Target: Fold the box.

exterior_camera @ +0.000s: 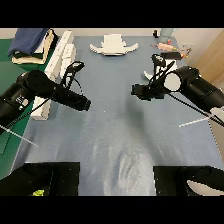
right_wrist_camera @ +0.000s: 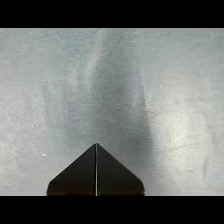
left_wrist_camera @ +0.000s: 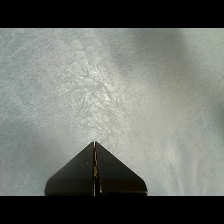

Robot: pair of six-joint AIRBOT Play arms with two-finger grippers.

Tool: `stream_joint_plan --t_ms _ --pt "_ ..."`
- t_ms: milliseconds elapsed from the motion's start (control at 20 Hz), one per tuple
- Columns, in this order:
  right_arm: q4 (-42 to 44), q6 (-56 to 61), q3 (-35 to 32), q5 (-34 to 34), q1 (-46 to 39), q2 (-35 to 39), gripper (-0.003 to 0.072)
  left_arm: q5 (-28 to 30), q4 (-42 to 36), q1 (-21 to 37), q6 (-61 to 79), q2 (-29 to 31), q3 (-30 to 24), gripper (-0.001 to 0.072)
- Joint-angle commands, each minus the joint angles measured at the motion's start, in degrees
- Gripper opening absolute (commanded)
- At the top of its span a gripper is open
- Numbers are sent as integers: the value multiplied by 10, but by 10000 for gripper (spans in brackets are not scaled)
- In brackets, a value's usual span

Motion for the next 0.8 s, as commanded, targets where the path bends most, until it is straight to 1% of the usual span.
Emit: stream_joint_plan --t_ms 0,100,150,200,250,300,350,400,450,500,550,600,650,750 --pt "7 5 0 -10 0 0 5 0 0 1 0 0 0 15" --pt "44 7 0 -21 0 -8 5 0 0 1 0 0 0 15" --pt "46 6 1 -23 -2 -13 5 0 0 1 0 0 0 15" --pt "47 6 1 -20 -8 -20 32 0 0 1 0 0 0 15" --pt "47 6 2 -18 -22 -27 126 0 0 1 0 0 0 15" --pt "46 2 9 -10 -46 -34 177 0 0 1 0 0 0 15" --pt "47 -17 28 7 -86 -44 179 0 0 1 0 0 0 15" --pt "49 -49 53 31 -131 -56 228 0 0 1 0 0 0 15" --pt "52 -95 89 61 -185 -72 294 0 0 1 0 0 0 15" --pt "55 -140 127 89 -239 -90 301 0 0 1 0 0 0 15" --pt "62 -190 172 114 -300 -115 329 0 0 1 0 0 0 15" --pt "68 -222 215 129 -356 -143 455 0 0 1 0 0 0 15" --pt "68 -247 260 133 -414 -175 506 0 0 1 0 0 0 15" --pt "83 -285 340 129 -508 -244 506 0 0 1 0 0 0 15"
